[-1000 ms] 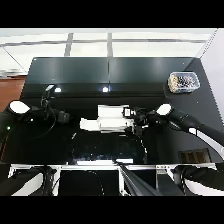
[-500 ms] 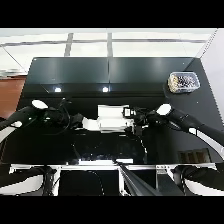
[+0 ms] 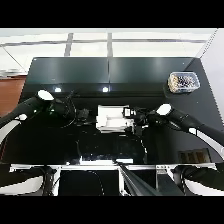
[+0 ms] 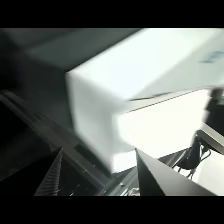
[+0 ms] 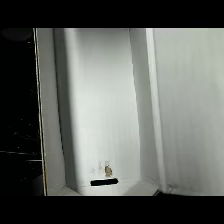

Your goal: Fold the box and place the chain.

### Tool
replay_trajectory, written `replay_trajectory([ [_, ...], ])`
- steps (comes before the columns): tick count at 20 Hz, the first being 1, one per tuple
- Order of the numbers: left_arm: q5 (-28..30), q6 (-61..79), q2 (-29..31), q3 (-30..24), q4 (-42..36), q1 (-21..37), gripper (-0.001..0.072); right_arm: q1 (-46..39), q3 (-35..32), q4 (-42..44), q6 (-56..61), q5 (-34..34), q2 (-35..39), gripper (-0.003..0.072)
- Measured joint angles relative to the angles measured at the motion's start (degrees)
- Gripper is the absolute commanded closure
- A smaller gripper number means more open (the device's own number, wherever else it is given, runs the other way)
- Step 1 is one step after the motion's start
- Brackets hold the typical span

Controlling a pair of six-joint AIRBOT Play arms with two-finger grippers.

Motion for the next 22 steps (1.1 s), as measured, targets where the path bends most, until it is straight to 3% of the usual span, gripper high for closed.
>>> replay_trajectory([
  [6,0.39,-7.87,-0.04,5.16,5.05,-6.86,0.0238,0.00,0.00,0.00,0.00,0.00,0.00,0.0594],
  [7,0.87,-9.90,-0.04,5.86,6.71,-8.02,0.0313,0.00,0.00,0.00,0.00,0.00,0.00,0.0594],
  [8,1.68,-11.87,-0.04,6.51,8.31,-9.20,0.0324,0.00,0.00,0.00,0.00,0.00,0.00,0.0594],
  [13,4.66,-20.92,0.00,8.96,14.78,-14.53,0.0324,0.00,0.00,-0.04,0.02,0.07,0.00,0.0594],
  [21,8.41,-39.06,-0.09,10.10,32.59,-21.53,0.0326,0.00,0.00,0.04,0.02,-0.07,0.00,0.0594],
  [22,8.59,-41.13,-0.09,10.16,34.32,-22.10,0.0353,0.00,0.00,0.09,0.00,-0.04,0.00,0.0594],
])
